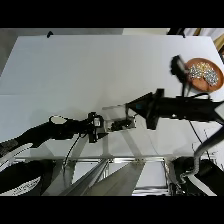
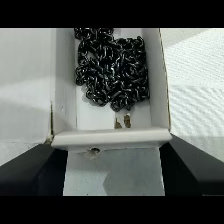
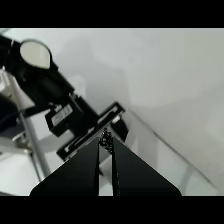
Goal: Fold the box and place the chain.
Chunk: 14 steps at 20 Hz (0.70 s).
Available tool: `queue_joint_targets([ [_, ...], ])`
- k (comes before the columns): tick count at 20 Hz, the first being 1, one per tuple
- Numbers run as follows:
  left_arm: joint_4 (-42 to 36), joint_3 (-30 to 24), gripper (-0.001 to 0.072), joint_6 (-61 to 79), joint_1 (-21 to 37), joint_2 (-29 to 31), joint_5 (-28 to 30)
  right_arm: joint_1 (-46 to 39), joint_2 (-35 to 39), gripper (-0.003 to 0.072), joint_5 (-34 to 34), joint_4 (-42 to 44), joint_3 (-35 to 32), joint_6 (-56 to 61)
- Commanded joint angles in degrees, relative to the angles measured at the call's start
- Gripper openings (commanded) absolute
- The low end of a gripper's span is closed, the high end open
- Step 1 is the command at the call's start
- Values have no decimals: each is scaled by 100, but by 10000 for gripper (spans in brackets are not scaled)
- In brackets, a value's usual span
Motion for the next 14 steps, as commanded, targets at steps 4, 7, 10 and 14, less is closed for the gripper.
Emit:
queue_joint_targets([
  [4,0,0,137,2,-2,4,2,833,-1738,21,-295,-748,2,-127],
  [7,0,-2,137,2,-2,4,0,966,-2459,21,-407,-772,2,-118],
  [10,0,0,137,2,-2,4,2,1102,-2933,21,-365,-787,2,-114],
  [14,0,0,137,2,-2,4,2,1150,-3025,110,-398,-776,2,-105],
])
